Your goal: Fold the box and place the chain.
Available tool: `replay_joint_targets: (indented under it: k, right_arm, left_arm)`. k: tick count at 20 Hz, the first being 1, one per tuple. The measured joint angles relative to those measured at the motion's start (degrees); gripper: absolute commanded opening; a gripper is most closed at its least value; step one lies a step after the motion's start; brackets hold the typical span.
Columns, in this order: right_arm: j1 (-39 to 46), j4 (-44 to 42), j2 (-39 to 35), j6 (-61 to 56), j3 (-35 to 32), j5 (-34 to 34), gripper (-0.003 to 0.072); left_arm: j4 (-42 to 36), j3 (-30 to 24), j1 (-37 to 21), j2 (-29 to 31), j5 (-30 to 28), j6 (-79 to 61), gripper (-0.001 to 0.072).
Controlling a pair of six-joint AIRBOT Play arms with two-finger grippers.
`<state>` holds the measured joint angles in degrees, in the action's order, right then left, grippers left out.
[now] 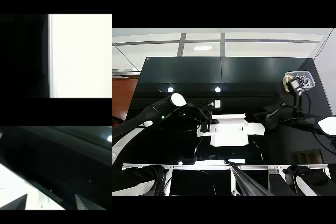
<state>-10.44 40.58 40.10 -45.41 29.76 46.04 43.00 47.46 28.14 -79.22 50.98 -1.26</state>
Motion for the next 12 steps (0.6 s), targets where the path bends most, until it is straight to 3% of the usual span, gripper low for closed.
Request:
replay_joint_targets:
  k: [12]
  right_arm:
    - [-12.35, 8.96, 9.79, 29.49, -4.35, -1.38, 0.0700]
  left_arm:
    - [4.09, 0.09, 1.29, -1.79, -3.91, 0.39, 0.0026]
